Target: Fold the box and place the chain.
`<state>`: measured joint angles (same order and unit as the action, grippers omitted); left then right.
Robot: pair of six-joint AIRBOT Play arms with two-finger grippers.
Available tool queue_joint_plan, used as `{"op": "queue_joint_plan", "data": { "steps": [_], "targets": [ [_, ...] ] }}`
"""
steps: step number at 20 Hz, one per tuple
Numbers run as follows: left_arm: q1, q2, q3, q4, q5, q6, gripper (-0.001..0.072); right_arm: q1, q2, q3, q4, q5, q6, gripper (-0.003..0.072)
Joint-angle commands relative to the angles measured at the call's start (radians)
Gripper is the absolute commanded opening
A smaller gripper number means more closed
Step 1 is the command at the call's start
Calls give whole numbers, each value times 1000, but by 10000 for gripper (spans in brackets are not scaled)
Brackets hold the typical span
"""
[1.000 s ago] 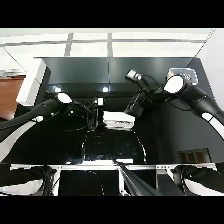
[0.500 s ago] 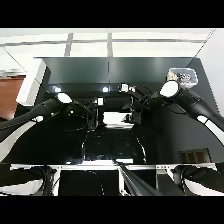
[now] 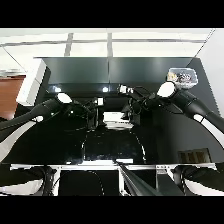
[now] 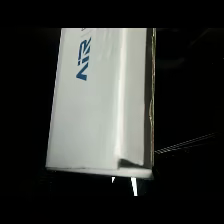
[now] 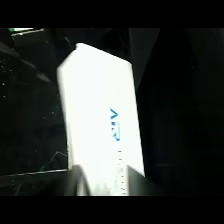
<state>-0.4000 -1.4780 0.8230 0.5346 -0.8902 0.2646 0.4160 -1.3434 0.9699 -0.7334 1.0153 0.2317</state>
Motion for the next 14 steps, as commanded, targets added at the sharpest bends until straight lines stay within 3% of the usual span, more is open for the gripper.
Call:
{"op": "queue_joint_plan", "data": {
  "steps": [1, 12, 13, 14],
  "targets": [
    [0, -1, 1, 0, -1, 1, 496, 1, -2, 0, -1, 21, 0, 227],
    [0, -1, 1, 0, -1, 1, 496, 4, -3, -19, -4, 21, 26, 228],
    [0, -1, 1, 0, 0, 1, 496, 4, -3, -19, -3, 15, 26, 250],
    [0, -1, 1, 0, 0, 1, 495, 4, -2, -19, -4, 6, 26, 332]
  ]
}}
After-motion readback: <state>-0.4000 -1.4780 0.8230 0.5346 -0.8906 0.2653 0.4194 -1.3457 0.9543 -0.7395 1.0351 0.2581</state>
